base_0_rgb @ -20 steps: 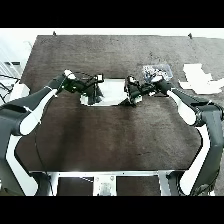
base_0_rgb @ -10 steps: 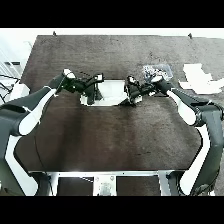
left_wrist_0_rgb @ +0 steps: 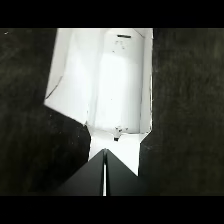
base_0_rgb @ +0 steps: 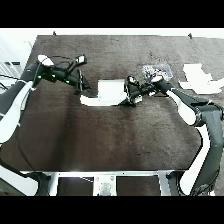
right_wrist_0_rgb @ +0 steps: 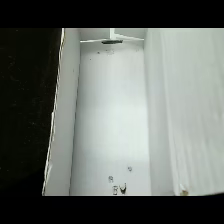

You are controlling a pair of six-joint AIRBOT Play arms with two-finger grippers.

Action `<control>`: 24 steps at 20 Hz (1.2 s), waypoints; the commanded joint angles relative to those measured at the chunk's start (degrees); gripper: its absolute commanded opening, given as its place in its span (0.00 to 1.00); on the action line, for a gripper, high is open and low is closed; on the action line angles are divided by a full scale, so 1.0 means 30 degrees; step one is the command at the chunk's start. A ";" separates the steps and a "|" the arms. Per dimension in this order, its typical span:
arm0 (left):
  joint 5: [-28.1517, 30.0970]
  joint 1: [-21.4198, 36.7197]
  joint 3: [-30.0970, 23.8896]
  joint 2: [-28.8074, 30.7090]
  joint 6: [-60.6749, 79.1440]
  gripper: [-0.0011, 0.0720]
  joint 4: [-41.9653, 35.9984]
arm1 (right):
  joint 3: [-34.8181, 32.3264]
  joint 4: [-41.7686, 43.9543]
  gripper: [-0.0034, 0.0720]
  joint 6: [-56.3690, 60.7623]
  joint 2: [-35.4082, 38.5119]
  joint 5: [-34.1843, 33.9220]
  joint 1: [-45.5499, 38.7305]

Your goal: Fold the box and place the chain.

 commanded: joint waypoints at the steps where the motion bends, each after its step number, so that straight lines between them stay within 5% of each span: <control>1: 0.0590 0.0801 -0.0066 0.0991 -0.6798 0.03 0.1807 | 0.0007 0.0000 0.81 0.0000 -0.0007 0.0015 0.0007; 8: 0.1931 0.1872 -0.2783 0.0823 -1.5737 0.03 0.3330 | 0.0007 0.0000 0.81 0.0000 -0.0007 0.0015 0.0007; 24: 0.3308 0.0168 -0.3104 -0.1435 -1.9584 0.04 0.4299 | 0.0007 0.0000 0.81 0.0000 -0.0007 0.0015 0.0007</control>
